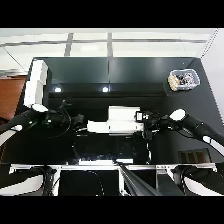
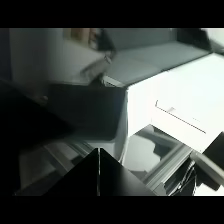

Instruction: Fold the box and place the chain.

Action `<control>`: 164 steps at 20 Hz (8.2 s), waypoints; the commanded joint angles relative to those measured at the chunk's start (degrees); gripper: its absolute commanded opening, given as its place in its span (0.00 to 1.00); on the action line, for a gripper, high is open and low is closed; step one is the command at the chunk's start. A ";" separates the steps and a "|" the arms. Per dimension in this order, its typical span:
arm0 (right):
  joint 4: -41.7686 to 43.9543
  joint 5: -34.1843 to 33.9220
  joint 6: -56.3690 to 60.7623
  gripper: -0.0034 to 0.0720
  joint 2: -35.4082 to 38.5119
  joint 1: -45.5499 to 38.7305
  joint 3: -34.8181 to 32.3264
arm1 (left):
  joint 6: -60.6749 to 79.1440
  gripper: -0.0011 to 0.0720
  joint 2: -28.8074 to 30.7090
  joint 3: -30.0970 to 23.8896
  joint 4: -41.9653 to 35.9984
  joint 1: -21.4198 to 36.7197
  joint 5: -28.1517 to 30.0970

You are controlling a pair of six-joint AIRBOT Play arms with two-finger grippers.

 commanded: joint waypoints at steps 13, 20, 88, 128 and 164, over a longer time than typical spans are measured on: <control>0.00 0.00 0.02 0.07 -0.04 0.00 0.00 | 8.50 0.05 -6.03 11.69 0.79 -4.44 -10.93; 0.00 0.00 0.02 0.07 -0.04 0.00 0.00 | 2.78 0.05 -6.32 11.30 7.06 -3.28 -2.89; 0.00 0.00 0.02 0.07 -0.04 0.00 0.00 | -55.25 0.55 -9.46 33.73 45.99 -38.23 -1.64; 0.00 0.00 0.02 0.07 -0.04 0.00 0.00 | -70.44 0.05 -16.00 42.86 52.85 -42.34 -8.79; -12.33 7.10 9.44 0.28 7.93 0.04 2.01 | -70.44 0.05 -16.00 42.86 52.89 -42.23 -10.23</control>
